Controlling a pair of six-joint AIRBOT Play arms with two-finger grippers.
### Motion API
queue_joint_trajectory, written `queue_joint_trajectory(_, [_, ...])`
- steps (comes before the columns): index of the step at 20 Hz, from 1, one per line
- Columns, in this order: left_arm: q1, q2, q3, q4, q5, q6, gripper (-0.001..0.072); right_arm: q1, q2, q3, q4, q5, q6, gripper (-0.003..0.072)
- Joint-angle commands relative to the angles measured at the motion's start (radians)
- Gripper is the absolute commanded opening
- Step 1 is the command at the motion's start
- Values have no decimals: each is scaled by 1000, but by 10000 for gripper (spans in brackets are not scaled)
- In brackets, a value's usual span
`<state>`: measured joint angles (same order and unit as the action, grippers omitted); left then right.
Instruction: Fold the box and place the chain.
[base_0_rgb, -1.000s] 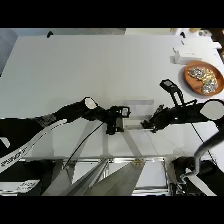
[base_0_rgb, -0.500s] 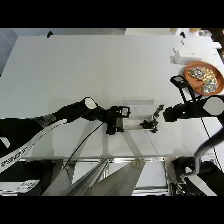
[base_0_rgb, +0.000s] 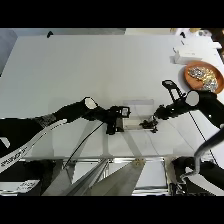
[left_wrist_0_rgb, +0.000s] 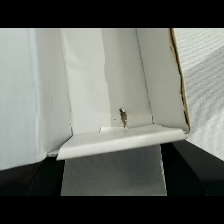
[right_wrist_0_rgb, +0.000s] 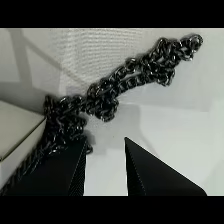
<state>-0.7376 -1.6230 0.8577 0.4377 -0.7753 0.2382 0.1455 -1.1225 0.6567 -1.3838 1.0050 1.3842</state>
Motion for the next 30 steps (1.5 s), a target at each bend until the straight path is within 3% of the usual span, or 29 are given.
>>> queue_joint_trajectory(1, [0, 1, 0, 0, 0, 0, 272, 2, -53, 0, 1, -57, 4, 271])
queue_joint_trajectory(9, [0, 1, 0, 0, 0, 0, 272, 2, -89, 0, 30, -105, 3, 213])
queue_joint_trajectory(13, [0, 1, 0, 0, 0, 0, 272, 2, -89, 0, 35, -96, 3, 19])
queue_joint_trajectory(16, [1, 1, 0, 0, 0, 0, 272, 2, -55, 4, 17, -80, -1, 13])
queue_joint_trajectory(21, [0, 1, 0, 0, 0, 0, 272, 2, 153, 45, -27, 18, 4, 13])
queue_joint_trajectory(25, [0, 1, 0, 0, 0, 0, 272, 2, 358, 45, 55, 106, -5, 13])
queue_joint_trajectory(30, [0, 1, 0, 0, 0, 0, 272, 2, 561, 45, 256, 118, -79, 13])
